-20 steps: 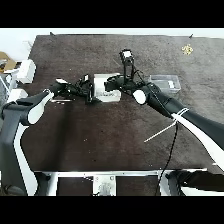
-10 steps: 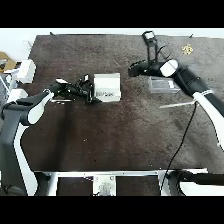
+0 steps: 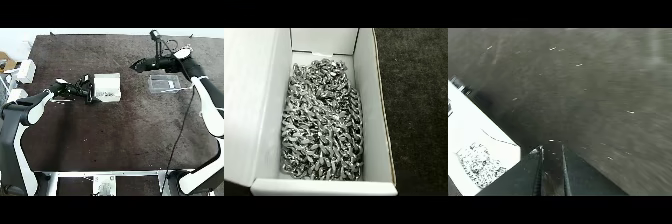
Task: Fold the box and place the chain.
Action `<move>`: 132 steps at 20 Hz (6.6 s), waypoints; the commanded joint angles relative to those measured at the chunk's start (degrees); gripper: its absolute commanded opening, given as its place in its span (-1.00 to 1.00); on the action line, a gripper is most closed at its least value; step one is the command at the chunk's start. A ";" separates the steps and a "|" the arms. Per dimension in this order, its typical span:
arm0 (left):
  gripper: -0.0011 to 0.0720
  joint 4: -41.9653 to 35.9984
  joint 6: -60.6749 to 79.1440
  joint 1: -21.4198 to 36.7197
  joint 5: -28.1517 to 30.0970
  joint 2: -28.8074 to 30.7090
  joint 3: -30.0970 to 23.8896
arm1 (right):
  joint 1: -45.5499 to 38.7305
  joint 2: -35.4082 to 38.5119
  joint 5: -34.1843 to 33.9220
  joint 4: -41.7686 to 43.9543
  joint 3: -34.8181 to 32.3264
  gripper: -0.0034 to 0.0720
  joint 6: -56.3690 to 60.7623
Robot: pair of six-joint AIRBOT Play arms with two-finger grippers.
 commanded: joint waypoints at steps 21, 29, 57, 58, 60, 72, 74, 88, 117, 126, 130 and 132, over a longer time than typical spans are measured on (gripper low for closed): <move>-0.22 0.00 0.00 -0.04 0.02 0.02 0.02 | 2.58 -7.30 18.36 9.81 3.08 -0.76 -26.38; -0.22 0.00 0.00 -0.04 0.02 0.02 0.02 | 6.19 1.86 7.89 9.90 -13.11 -0.62 -39.39; -0.22 0.00 0.00 -0.04 0.02 0.02 0.02 | 13.31 0.55 -9.57 9.81 -15.91 -0.03 -54.42; -0.22 0.00 0.00 -0.04 0.02 0.02 0.02 | 13.31 0.72 -9.46 9.84 -15.91 -0.15 -54.40; -0.22 0.00 0.00 -0.04 0.02 0.02 0.02 | 13.31 1.18 -8.48 9.84 -15.89 -0.21 -54.40; -0.22 0.00 0.00 -0.04 0.02 0.02 0.02 | 13.31 0.66 -5.25 6.51 -16.11 -0.38 -52.68; -0.22 0.00 0.00 -0.04 0.02 0.02 0.02 | 13.31 0.35 -4.59 5.68 -16.15 -0.38 -52.39; -0.22 0.00 0.00 -0.04 0.02 0.02 0.02 | 12.46 2.47 -0.13 8.04 -16.79 -0.38 -48.61; -0.22 0.00 0.00 -0.04 0.02 0.02 0.02 | 13.18 18.64 -13.70 7.76 -20.31 -0.91 -34.77; -0.22 0.00 0.00 -0.04 -0.09 0.02 0.02 | 13.18 64.32 -56.61 13.18 -64.30 -0.91 -28.61; -0.22 0.00 0.00 -0.04 -0.09 0.02 0.02 | 13.18 82.34 -67.98 18.21 -83.10 -0.91 -28.61; -0.22 0.00 0.00 -0.04 -0.11 0.02 0.02 | 13.18 88.98 -70.14 19.17 -89.44 -0.91 -28.59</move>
